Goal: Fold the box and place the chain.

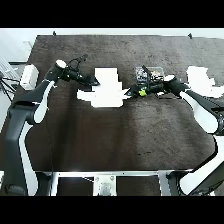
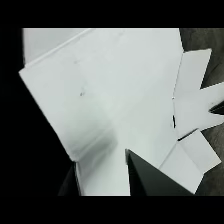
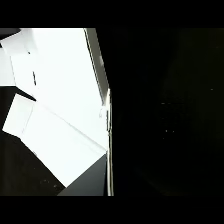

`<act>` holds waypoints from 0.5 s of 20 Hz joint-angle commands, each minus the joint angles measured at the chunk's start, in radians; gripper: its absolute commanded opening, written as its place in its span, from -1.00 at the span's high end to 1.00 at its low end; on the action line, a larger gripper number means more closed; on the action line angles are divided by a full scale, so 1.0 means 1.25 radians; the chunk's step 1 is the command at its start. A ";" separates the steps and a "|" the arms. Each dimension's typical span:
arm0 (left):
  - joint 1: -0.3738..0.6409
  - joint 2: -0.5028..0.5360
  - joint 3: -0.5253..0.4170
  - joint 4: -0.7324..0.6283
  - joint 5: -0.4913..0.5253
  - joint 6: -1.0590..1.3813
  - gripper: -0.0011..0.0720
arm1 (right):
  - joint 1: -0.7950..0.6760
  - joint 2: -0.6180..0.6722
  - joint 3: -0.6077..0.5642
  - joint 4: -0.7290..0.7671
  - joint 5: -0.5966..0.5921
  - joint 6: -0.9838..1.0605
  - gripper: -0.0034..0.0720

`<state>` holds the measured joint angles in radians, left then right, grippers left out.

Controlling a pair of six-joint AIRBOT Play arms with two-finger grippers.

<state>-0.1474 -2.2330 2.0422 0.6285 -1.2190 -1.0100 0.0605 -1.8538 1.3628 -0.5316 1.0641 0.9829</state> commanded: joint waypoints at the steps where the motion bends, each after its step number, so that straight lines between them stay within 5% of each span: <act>1: 0.001 -0.004 0.001 -0.013 -0.020 0.019 0.12 | 0.001 0.000 0.000 0.000 0.001 0.000 0.87; 2: 0.001 -0.005 0.001 -0.013 -0.022 0.020 0.29 | 0.001 0.000 0.000 0.000 0.001 0.000 0.88; 5: 0.001 -0.005 0.001 -0.013 -0.015 0.032 0.35 | 0.001 0.000 0.000 0.000 0.001 0.000 0.87; 9: 0.001 -0.005 0.001 -0.029 -0.016 0.063 0.91 | 0.000 0.000 0.000 0.000 0.001 0.000 0.87; 10: 0.001 -0.005 0.000 -0.032 -0.016 0.082 0.91 | 0.000 0.000 0.000 0.000 0.001 -0.001 0.62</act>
<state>-0.1474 -2.2379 2.0422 0.6010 -1.2491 -0.9527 0.0605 -1.8542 1.3628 -0.5289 1.0607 0.9825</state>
